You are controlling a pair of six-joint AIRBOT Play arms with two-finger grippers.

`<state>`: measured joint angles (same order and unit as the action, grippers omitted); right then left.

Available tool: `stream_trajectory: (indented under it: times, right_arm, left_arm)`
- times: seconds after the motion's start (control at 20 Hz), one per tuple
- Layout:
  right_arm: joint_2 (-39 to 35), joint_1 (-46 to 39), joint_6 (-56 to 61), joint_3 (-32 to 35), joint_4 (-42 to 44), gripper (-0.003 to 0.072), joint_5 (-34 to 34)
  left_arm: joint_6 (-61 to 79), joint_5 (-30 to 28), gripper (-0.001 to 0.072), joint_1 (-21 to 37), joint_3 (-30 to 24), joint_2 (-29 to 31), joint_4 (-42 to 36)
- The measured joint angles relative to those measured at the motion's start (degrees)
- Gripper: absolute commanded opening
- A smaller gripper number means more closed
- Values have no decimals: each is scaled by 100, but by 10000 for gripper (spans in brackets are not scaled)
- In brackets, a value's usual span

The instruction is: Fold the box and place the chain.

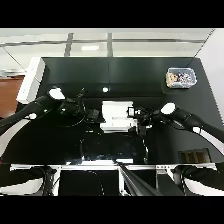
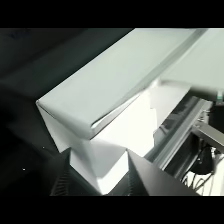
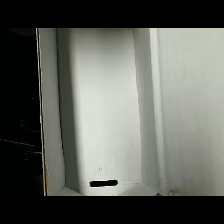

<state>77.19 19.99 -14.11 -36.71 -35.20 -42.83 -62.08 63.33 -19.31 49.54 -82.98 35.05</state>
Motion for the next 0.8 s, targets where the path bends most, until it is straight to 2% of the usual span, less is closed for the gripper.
stream_trajectory:
  times: [0.25,0.5,0.55,0.6,0.8]
  right_arm:
    - [0,0,-2,0,-4,75,-7]
    - [0,0,-2,0,-2,75,-4]
    - [0,0,-2,0,-2,76,-2]
    - [0,0,-2,0,0,75,-2]
    - [0,0,-2,0,0,75,0]
  left_arm:
    - [-988,2,401,-374,426,0,553]
    - [-2055,-42,400,-660,597,2,1276]
    - [-2212,-85,368,-708,603,0,1480]
    - [-2391,-92,259,-754,616,0,1587]
    - [-2835,-295,253,-999,632,0,1963]
